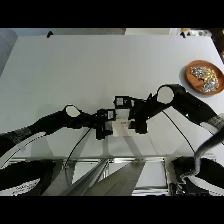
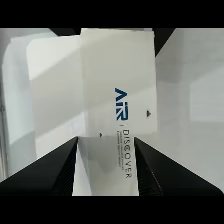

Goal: Fold the box and place the chain.

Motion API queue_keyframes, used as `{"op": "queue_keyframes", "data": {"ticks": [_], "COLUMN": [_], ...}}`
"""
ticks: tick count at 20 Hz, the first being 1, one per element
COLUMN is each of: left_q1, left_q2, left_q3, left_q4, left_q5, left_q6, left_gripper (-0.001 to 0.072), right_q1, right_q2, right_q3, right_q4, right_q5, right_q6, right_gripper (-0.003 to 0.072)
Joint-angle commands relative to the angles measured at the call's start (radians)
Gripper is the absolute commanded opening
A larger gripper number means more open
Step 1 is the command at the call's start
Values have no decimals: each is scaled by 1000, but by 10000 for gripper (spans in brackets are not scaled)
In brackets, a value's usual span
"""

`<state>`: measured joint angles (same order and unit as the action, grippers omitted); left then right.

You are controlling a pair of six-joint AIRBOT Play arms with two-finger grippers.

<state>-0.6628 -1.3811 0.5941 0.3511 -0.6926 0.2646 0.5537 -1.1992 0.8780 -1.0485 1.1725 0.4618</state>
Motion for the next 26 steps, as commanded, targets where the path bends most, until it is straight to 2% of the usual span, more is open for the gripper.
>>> {"op": "queue_keyframes", "data": {"ticks": [1, 7, 9, 11, 13, 16, 21, 26], "left_q1": [0, 0, 0, 0, 0, 0, 0, 0], "left_q2": [1, 1, 1, 1, 1, 1, 1, 1], "left_q3": [0, 0, 0, 0, 0, 0, 0, 0], "left_q4": [0, 0, 0, 0, 0, 0, 0, 0], "left_q5": [0, 0, 0, 0, 0, 0, 0, 0], "left_q6": [0, 0, 0, 0, 0, 0, 0, 0], "left_gripper": [312, 312, 312, 312, 312, 312, 312, 312], "right_q1": [9, 19, 19, 19, 19, 19, 37, 69], "right_q2": [32, 47, 47, 47, 47, 47, 47, 47], "right_q3": [-24, -56, -58, -58, -58, -58, -58, -62], "right_q4": [4, -13, -30, -44, -47, -47, 29, -10], "right_q5": [12, -53, -68, -70, -70, -70, -4, -68], "right_q6": [1, 4, 4, 5, 11, 11, 10, 26], "right_gripper": [400, 388, 330, 295, 292, 218, 227, 235]}}
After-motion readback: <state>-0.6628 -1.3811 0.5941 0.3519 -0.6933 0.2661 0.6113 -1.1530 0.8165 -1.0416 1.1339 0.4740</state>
